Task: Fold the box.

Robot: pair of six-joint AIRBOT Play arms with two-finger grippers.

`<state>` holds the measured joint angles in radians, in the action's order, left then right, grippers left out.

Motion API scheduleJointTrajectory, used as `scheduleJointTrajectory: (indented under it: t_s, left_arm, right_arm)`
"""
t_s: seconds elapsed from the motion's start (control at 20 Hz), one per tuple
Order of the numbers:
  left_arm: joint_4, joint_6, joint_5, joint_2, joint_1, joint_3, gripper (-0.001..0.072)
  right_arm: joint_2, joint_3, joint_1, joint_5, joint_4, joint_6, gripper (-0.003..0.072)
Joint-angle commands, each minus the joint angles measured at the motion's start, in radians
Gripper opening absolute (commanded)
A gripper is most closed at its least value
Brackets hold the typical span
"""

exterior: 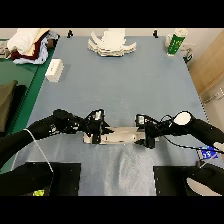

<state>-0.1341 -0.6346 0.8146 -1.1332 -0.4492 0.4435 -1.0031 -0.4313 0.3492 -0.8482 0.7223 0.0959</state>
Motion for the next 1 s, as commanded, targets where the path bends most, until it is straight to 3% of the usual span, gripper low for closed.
scheduleJointTrajectory:
  t_s: [0.0,0.95]
  left_arm:
    - [0.000,-0.001,0.000,0.001,0.000,0.001,0.0015]
    - [0.000,0.000,0.000,0.001,0.000,0.001,0.0015]
  right_arm:
    - [0.001,-0.001,0.002,0.002,-0.001,-0.002,0.0661]
    - [-0.079,0.002,0.071,0.042,-0.023,0.039,0.0661]
